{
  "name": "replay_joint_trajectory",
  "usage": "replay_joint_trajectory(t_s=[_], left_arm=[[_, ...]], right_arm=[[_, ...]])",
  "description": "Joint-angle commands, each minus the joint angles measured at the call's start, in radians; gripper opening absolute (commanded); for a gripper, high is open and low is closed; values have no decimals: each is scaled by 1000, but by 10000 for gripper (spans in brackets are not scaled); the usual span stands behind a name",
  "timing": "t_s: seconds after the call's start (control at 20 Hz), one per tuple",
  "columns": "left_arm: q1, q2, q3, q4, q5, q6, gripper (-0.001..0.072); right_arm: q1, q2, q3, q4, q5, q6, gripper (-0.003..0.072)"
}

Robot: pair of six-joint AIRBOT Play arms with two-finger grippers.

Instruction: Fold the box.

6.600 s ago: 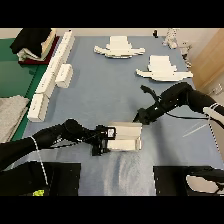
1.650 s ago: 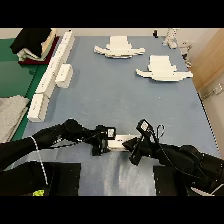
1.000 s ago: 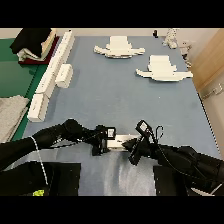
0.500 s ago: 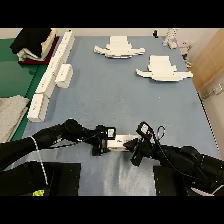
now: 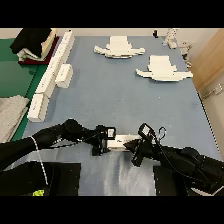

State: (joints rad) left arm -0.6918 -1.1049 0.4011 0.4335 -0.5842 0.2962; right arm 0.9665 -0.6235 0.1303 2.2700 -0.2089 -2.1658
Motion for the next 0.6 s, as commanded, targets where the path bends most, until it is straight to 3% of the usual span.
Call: replay_joint_trajectory(t_s=[0.0, 0.55], left_arm=[[0, 0, 1, 0, 0, 0, 599], [0, 0, 1, 0, 0, 0, 599]], right_arm=[[0, -1, -6, -3, -8, 0, 1], [0, -51, -13, -3, -10, 0, 0]])
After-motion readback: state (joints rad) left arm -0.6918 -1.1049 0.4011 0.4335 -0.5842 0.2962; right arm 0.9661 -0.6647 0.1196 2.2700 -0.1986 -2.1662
